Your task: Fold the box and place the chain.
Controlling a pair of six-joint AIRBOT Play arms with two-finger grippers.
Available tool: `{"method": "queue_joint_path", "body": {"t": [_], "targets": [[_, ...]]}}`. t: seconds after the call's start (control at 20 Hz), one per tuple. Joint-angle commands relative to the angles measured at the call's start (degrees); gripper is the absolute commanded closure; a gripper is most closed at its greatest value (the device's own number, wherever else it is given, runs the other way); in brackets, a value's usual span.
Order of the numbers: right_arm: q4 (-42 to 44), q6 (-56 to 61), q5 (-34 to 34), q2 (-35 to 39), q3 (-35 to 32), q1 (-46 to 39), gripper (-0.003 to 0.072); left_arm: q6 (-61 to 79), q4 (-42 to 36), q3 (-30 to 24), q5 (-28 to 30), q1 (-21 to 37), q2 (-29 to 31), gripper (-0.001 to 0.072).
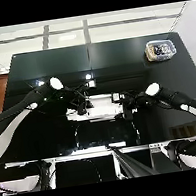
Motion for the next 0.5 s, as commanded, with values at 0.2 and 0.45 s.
{"method": "queue_joint_path", "body": {"t": [0.2, 0.45], "targets": [[-2.6, 2.4, -1.66, -0.31, 0.2, 1.44, 0.0006, 0.02, -0.02, -0.02, 0.02, -0.02, -0.04, 0.0684], [-4.2, 3.61, -2.78, -0.48, 0.22, 2.67, 0.0005, 0.0, -0.02, -0.02, -0.02, 0.0, -0.04, 0.0684]]}}
